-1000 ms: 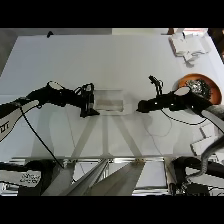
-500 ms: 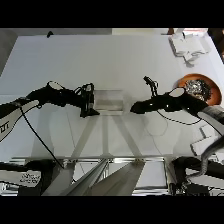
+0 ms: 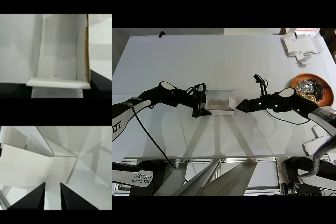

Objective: Fold the box and place the chain.

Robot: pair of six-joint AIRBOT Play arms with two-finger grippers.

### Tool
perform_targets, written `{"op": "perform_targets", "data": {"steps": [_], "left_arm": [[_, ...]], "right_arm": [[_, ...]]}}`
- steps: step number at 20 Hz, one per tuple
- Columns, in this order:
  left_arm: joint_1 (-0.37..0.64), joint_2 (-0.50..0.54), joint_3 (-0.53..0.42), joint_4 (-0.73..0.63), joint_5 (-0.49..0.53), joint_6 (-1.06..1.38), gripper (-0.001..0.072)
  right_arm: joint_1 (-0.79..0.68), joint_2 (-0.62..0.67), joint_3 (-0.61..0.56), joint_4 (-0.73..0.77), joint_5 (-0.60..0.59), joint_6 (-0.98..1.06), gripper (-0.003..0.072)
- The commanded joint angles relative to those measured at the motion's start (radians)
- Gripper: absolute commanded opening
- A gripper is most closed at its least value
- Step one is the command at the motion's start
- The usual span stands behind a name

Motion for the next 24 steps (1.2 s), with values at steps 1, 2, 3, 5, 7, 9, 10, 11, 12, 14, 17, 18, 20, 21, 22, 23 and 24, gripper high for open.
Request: {"op": "perform_targets", "data": {"steps": [1,2,3,5,7,9,10,11,12,14,17,18,20,21,22,23,24], "left_arm": [[0.0,0.0,0.0,0.0,0.0,0.0,0.0415],[0.0,0.0,0.0,0.001,0.0,0.0,0.0415],[0.0,0.0,0.0,0.0,0.0,0.0,0.0415],[0.0,0.0,0.0,0.0,0.0,0.0,0.0415],[0.0,0.0,0.0,0.0,0.0,0.0,0.0415],[0.0,0.0,0.0,0.0,0.0,0.0,0.0415],[0.0,0.0,0.0,0.0,0.0,0.0,0.0415],[0.0,0.0,0.0,0.0,0.0,0.0,0.0415],[0.0,0.0,0.0,0.0,0.0,0.0,0.0415],[0.0,0.0,0.0,0.0,0.0,0.0,0.0415],[0.0,0.0,0.0,0.0,0.0,0.0,0.0415],[0.0,0.0,0.0,0.001,0.0,0.0,0.0415],[0.0,0.0,0.0,0.0,0.0,0.0,0.0415],[0.0,0.0,0.0,0.0,0.0,0.0,0.0415],[0.0,0.0,0.0,0.0,0.0,0.0,0.0415],[0.0,0.0,0.0,0.0,0.0,0.0,0.0415],[0.0,0.0,0.0,0.0,0.0,0.0,0.0415]], "right_arm": [[0.003,0.023,0.001,0.024,-0.022,-0.01,0.0226],[0.003,0.023,0.001,0.024,-0.023,-0.01,0.0226],[0.003,0.023,0.001,0.023,-0.024,-0.011,0.0226],[0.003,0.023,0.001,0.023,-0.039,-0.017,0.0249],[0.003,0.023,0.001,0.028,-0.042,-0.039,0.0334],[0.003,0.023,0.001,0.028,-0.042,-0.039,0.0352],[0.003,0.023,0.001,0.029,-0.042,-0.04,0.0353],[0.008,0.023,0.001,0.029,-0.05,-0.041,0.0356],[0.019,0.023,0.001,0.03,-0.065,-0.048,0.0394],[0.053,0.023,0.001,0.031,-0.11,-0.055,0.0458],[0.077,0.023,0.001,0.03,-0.149,-0.054,0.0462],[0.077,0.023,0.001,0.03,-0.155,-0.054,0.0464],[0.078,0.022,0.001,0.026,-0.167,-0.054,0.0464],[0.078,0.022,0.001,0.018,-0.179,-0.054,0.0464],[0.078,0.022,0.001,0.0,-0.192,-0.052,0.0464],[0.078,0.022,0.001,-0.018,-0.206,-0.051,0.0464],[0.078,0.02,0.001,-0.033,-0.214,-0.051,0.0464]]}}
